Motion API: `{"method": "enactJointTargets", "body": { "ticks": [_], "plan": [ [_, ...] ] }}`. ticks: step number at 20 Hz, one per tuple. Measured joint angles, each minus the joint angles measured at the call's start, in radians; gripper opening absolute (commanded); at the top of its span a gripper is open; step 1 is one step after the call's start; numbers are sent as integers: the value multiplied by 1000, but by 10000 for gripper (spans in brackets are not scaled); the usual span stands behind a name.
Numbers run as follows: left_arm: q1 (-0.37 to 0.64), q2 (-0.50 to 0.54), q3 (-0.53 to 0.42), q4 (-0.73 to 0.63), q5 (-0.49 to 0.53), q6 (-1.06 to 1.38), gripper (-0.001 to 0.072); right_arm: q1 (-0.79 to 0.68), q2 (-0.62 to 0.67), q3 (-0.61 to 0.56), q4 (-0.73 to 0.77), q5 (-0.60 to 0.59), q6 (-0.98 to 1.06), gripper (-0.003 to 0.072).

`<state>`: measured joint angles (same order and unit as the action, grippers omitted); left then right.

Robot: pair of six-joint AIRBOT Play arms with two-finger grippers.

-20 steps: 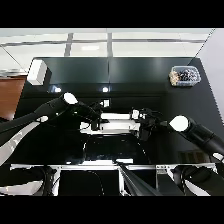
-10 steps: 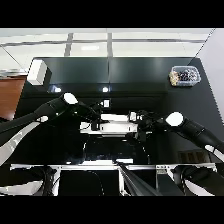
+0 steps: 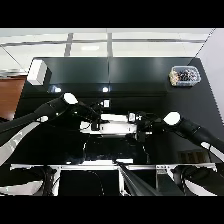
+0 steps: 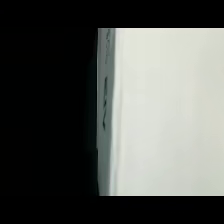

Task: Fold the box and place the chain.

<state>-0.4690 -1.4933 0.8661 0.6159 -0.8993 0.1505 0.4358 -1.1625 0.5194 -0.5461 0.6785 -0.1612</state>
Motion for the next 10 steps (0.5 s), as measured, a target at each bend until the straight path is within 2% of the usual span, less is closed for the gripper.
{"method": "enactJointTargets", "body": {
  "ticks": [10],
  "plan": [
    [0,0,0,0,0,-1,29,0,-53,0,-8,-1,-18,713]
  ]
}}
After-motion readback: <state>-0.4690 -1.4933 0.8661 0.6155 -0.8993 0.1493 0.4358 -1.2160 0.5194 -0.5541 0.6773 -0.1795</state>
